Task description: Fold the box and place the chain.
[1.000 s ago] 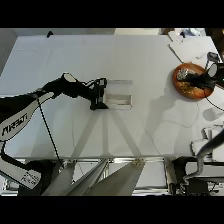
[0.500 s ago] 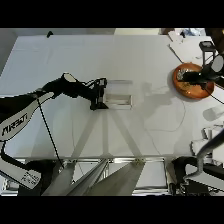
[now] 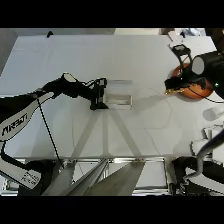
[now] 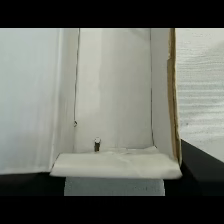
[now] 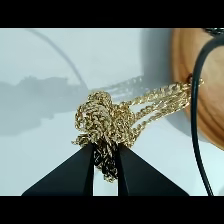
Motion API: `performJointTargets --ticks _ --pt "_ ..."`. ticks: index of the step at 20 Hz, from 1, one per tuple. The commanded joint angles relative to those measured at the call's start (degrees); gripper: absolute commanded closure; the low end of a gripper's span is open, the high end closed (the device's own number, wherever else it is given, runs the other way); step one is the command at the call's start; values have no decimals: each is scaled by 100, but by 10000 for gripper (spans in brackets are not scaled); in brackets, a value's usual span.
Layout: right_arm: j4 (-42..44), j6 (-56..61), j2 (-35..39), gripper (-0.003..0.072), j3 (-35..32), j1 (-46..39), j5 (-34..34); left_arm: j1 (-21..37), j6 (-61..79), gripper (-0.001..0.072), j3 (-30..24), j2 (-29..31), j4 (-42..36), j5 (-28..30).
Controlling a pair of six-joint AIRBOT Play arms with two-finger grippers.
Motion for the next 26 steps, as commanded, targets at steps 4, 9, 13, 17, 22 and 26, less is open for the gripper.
performJointTargets --ticks 4,9,13,17,22,26 --pt "448 -17 -2 679 2 953 -197 0 2 388 0 -2 2 0" --pt "938 -15 -17 679 0 1543 -708 0 2 388 2 -2 2 2" --pt "1252 -15 -20 679 2 2011 -1198 0 2 388 2 -2 2 2" --pt "1314 -15 -133 679 0 2444 -1510 0 2 388 2 -2 2 0" --pt "1298 31 -492 679 0 2640 -1561 0 2 388 0 -2 2 2" --pt "1283 245 -1023 678 0 2636 -1388 0 2 388 2 -2 2 2"
